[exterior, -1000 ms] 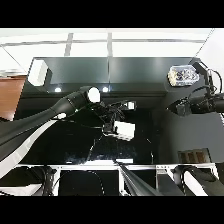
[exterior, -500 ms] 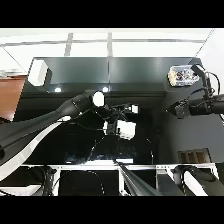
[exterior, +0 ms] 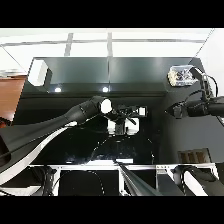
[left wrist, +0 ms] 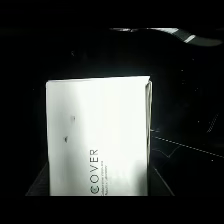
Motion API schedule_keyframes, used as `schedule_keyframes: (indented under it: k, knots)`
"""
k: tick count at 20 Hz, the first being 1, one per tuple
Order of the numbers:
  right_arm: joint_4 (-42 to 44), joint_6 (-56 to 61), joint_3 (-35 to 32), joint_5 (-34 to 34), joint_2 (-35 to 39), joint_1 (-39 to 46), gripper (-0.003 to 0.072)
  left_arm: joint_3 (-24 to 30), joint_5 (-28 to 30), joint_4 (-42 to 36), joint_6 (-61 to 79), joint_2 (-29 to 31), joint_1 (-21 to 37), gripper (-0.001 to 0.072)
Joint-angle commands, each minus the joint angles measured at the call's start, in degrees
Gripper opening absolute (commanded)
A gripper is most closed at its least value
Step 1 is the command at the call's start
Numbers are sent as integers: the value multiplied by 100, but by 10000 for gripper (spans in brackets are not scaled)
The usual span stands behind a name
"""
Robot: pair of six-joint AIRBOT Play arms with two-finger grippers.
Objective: Fold the box and place the chain.
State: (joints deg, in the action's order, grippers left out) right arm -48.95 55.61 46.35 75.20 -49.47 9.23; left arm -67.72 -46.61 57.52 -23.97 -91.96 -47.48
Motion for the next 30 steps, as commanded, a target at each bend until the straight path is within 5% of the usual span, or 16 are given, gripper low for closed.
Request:
schedule_keyframes:
  k: [1, 4, 8, 12, 17, 23, 30]
  knots:
    - [-273, 195, -7, -120, 2, 11, 10, -4, -98, 619, -1049, 278, 177, 282]
    - [-369, 269, -7, -129, 2, 11, 11, -4, -789, 1591, -2780, 758, 933, 280]
    - [-363, 267, -7, -138, 2, 11, 11, 2, -2691, 3228, -5641, 1003, 2745, 280]
    - [-358, 269, -7, -219, 2, 4, 11, 13, -3348, 3333, -6382, 1097, 4824, 280]
    - [-352, 271, -7, -313, 2, 4, 11, 0, -2673, 3279, -6653, 1119, 6271, 281]
    - [-188, 343, -9, -496, 2, 4, 11, -111, -811, 3244, -5639, 782, 6332, 290]
    - [-190, 380, -9, -721, 2, -7, 11, -911, -599, 3169, -4815, -39, 6454, 290]
